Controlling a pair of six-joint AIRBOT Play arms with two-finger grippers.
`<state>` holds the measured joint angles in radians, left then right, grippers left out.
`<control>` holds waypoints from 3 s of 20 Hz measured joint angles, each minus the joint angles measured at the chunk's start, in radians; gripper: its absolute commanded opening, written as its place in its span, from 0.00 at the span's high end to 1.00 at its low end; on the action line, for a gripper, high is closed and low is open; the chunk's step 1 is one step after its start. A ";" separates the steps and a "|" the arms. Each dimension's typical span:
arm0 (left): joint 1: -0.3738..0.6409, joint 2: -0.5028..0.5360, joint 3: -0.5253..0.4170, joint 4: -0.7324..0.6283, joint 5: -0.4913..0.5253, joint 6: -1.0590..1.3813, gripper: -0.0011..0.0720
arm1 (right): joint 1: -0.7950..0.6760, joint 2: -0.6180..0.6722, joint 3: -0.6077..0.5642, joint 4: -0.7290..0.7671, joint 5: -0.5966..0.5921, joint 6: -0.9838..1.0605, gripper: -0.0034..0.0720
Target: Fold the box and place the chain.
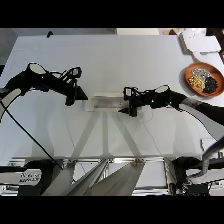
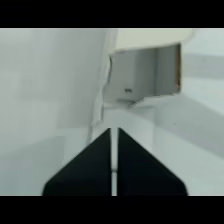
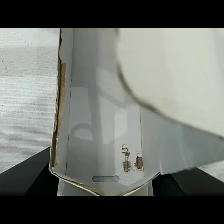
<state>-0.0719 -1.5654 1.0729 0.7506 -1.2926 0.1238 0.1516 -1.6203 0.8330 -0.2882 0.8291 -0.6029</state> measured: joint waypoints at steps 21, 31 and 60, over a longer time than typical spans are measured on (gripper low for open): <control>-0.070 -0.091 0.000 -0.375 0.248 -0.276 0.97 | 0.000 0.000 0.000 0.000 0.000 0.000 0.24; -0.064 -0.134 0.000 -0.394 0.255 -0.412 0.97 | 0.000 0.000 0.000 -0.002 0.000 0.000 0.24; -0.134 0.096 0.000 0.507 0.092 -0.676 0.97 | 0.000 0.000 0.000 0.000 0.000 0.000 0.24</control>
<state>-0.2062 -1.4693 1.0729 1.2572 -1.2007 -0.5526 0.1516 -1.6203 0.8330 -0.2882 0.8295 -0.6029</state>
